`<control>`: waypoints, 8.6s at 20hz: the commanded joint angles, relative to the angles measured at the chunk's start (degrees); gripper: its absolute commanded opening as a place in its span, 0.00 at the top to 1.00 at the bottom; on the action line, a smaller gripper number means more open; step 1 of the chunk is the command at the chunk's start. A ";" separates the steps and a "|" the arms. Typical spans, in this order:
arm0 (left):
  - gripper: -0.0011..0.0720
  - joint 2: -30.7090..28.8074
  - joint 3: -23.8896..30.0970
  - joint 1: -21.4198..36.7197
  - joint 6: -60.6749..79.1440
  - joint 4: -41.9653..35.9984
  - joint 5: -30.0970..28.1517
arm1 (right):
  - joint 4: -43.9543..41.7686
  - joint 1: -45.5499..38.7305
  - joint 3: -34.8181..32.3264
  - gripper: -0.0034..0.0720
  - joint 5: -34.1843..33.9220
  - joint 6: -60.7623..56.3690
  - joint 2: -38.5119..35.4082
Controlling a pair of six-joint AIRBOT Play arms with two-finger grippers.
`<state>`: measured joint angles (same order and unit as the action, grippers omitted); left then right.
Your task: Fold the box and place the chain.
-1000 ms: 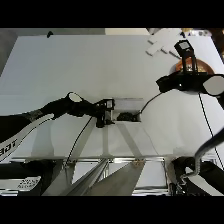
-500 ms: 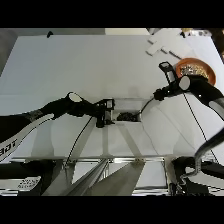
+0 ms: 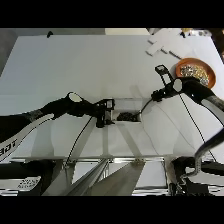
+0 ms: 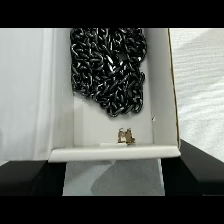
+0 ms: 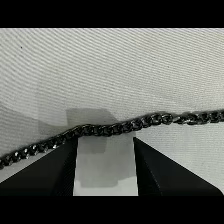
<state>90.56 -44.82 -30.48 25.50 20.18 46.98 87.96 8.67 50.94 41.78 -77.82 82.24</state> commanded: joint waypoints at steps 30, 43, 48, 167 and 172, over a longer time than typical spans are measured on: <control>0.94 -0.04 -0.04 0.02 0.00 0.00 0.00 | 0.09 1.75 0.04 0.57 -3.56 -3.04 1.36; 0.94 -0.04 -0.04 0.02 0.00 0.00 0.00 | 1.88 1.75 0.04 0.93 2.08 -2.67 -5.14; 0.94 -0.04 -0.04 0.02 0.00 0.00 -0.02 | -0.37 1.75 -0.02 0.93 8.92 -0.59 -16.65; 0.94 -0.04 -0.04 0.02 0.02 0.00 0.00 | -43.10 19.37 -20.61 0.93 -6.16 67.28 -41.05; 0.94 -0.04 -0.04 0.02 0.00 0.00 0.00 | -46.21 19.37 -20.61 0.93 -7.56 67.32 -35.60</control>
<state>90.56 -44.80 -30.48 25.50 20.16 47.00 44.42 27.73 30.33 35.46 -10.66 43.88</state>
